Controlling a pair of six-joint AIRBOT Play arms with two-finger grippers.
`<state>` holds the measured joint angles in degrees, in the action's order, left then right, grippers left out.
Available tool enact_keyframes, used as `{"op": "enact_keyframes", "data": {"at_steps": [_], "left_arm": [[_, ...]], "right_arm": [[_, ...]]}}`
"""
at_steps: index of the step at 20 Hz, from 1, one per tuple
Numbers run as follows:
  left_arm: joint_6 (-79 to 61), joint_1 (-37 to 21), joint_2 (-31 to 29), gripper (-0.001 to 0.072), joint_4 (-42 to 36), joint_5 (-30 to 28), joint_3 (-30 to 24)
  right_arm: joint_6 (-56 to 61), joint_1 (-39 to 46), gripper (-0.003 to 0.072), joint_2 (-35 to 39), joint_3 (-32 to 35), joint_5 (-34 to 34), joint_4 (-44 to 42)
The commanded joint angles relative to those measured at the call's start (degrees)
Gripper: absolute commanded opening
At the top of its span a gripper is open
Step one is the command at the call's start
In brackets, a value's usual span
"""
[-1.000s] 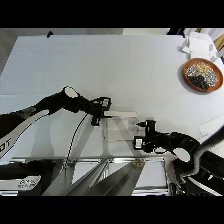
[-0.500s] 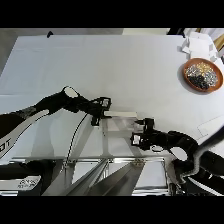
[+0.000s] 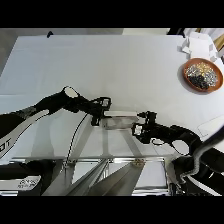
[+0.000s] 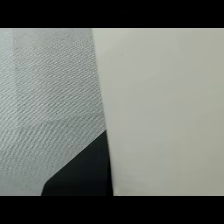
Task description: Fold the box and place the chain.
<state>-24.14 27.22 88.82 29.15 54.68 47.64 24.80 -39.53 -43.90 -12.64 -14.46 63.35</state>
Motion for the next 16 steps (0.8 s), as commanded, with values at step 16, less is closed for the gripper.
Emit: {"op": "enact_keyframes", "data": {"at_steps": [16], "left_arm": [[-0.04,0.00,0.02,0.0013,0.04,0.00,0.00]], "right_arm": [[-26.21,6.82,0.0686,-8.09,-2.03,-5.20,-25.27]]}}
